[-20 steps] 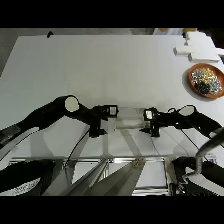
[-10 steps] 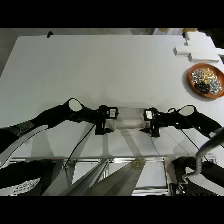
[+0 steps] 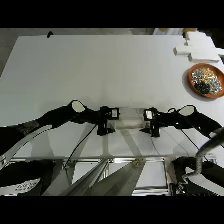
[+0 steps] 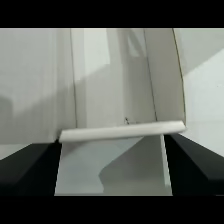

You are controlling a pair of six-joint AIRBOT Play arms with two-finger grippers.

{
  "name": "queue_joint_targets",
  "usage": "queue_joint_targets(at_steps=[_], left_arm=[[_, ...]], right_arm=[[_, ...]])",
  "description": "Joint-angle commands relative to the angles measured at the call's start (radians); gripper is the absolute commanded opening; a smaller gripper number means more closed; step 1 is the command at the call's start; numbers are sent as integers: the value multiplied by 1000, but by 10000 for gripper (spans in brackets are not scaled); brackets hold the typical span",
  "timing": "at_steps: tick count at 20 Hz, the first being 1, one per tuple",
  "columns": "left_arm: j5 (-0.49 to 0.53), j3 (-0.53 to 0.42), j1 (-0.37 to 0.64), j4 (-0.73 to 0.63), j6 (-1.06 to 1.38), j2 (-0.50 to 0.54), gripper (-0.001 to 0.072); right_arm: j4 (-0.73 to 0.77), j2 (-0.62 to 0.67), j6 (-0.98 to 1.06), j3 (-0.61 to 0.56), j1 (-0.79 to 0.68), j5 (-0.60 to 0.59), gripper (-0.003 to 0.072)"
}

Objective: Fold the box and place the chain.

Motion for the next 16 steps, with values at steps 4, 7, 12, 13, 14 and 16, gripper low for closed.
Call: queue_joint_targets(at_steps=[4,7,12,13,14,16], left_arm=[[30,0,-24,-53,3,-30,701],[29,0,-31,-73,11,-45,701],[29,0,-31,-149,101,-46,699],[29,0,-31,-148,100,-46,698],[27,0,-31,-148,100,-46,698],[15,0,-30,-148,100,-46,695]], right_arm=[[0,1,0,0,0,0,337],[0,1,0,0,0,0,337],[0,1,0,0,0,0,337],[0,1,0,0,0,0,337],[0,1,0,0,0,0,337],[0,1,0,0,0,0,337]])
